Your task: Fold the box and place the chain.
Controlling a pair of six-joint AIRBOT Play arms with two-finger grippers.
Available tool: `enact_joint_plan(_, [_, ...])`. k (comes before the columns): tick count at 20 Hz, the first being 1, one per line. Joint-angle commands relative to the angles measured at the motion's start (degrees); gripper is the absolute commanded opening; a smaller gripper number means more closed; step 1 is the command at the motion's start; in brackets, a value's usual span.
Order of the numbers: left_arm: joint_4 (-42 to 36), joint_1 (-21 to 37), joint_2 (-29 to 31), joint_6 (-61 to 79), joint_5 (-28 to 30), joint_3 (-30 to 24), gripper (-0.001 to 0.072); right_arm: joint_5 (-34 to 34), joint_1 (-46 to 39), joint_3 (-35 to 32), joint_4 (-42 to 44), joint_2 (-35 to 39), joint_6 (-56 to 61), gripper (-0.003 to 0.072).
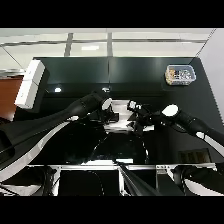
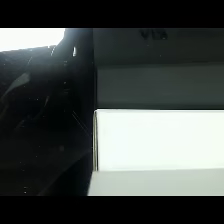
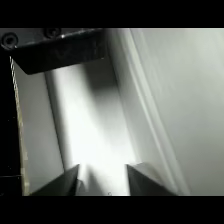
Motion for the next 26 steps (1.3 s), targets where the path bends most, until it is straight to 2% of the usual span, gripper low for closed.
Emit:
enact_joint_plan(1, [0.02,0.0,-0.04,0.02,0.0,0.04,0.0026,0.39,-0.28,0.0,-0.2,0.02,2.05,0.0204])
enact_joint_plan(2, [0.02,0.0,-0.04,0.02,0.0,0.07,0.0026,1.53,-0.66,0.02,-1.46,0.7,4.11,0.0012])
enact_joint_plan(4, [0.02,0.0,-0.04,0.02,0.04,0.07,0.0026,4.92,-2.67,0.2,-6.34,4.11,16.15,0.0015])
enact_joint_plan(7, [0.0,0.02,-0.04,0.2,0.22,0.07,0.0026,23.1,-11.96,3.13,-18.32,11.67,37.13,0.0014])
enact_joint_plan(8, [0.0,0.0,-0.04,0.2,0.2,0.07,0.0026,26.91,-16.48,3.72,-20.85,13.94,43.36,0.0014])
enact_joint_plan(9, [0.0,0.0,-0.07,0.2,0.17,0.07,0.0026,28.57,-22.21,3.39,-23.12,15.82,48.48,0.0014])
enact_joint_plan(11, [-0.04,0.0,-0.07,0.2,0.13,0.07,0.0026,26.08,-34.36,-0.37,-23.3,16.55,60.54,0.0014])
enact_joint_plan(14, [-0.44,0.0,-0.07,0.2,-0.07,0.04,0.0026,25.14,-46.21,-7.15,-16.96,14.56,63.58,0.0013])
enact_joint_plan(18, [-0.44,0.0,-0.07,0.2,-0.07,0.04,0.0026,20.57,-44.0,-10.84,-13.2,9.22,63.34,0.0014])
enact_joint_plan(22, [-0.44,0.0,-0.07,0.2,-0.22,0.07,0.0026,19.23,-34.95,-10.78,0.5,1.55,55.28,0.0014])
enact_joint_plan(26, [-0.44,0.0,-0.07,0.2,-0.22,0.07,0.0026,15.8,-25.86,-9.07,1.44,-0.83,54.27,0.0015])
